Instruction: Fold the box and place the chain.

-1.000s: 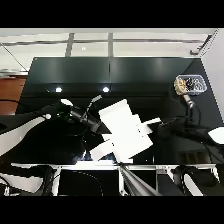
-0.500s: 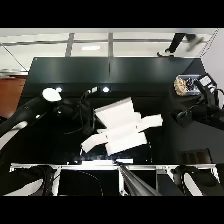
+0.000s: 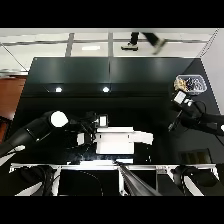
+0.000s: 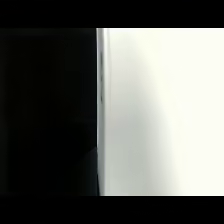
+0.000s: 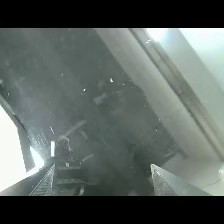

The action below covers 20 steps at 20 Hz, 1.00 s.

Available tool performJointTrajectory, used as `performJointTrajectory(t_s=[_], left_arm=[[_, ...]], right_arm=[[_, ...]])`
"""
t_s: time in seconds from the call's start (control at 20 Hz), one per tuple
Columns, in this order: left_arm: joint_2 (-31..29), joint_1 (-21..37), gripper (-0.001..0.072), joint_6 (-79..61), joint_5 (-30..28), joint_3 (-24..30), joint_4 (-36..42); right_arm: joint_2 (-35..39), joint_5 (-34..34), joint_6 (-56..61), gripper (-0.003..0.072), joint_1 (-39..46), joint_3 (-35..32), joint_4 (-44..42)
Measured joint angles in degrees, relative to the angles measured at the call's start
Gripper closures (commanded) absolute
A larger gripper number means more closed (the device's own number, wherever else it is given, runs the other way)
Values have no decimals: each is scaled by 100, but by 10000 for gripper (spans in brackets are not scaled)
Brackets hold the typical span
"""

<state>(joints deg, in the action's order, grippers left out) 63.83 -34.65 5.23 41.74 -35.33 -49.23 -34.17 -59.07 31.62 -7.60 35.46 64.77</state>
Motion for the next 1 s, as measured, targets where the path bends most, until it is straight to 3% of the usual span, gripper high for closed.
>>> performJointTrajectory(t_s=[0.15,0.5,1.0], left_arm=[[170,-11,678,-142,-424,37,-28],[439,116,678,-7,-413,59,-48],[643,186,677,251,-511,52,-72]], right_arm=[[0,72,-337,-18,-72,-201,17],[-39,472,-667,-28,-173,-951,-439],[-892,1261,-1351,-26,-1582,-1261,-1019]])
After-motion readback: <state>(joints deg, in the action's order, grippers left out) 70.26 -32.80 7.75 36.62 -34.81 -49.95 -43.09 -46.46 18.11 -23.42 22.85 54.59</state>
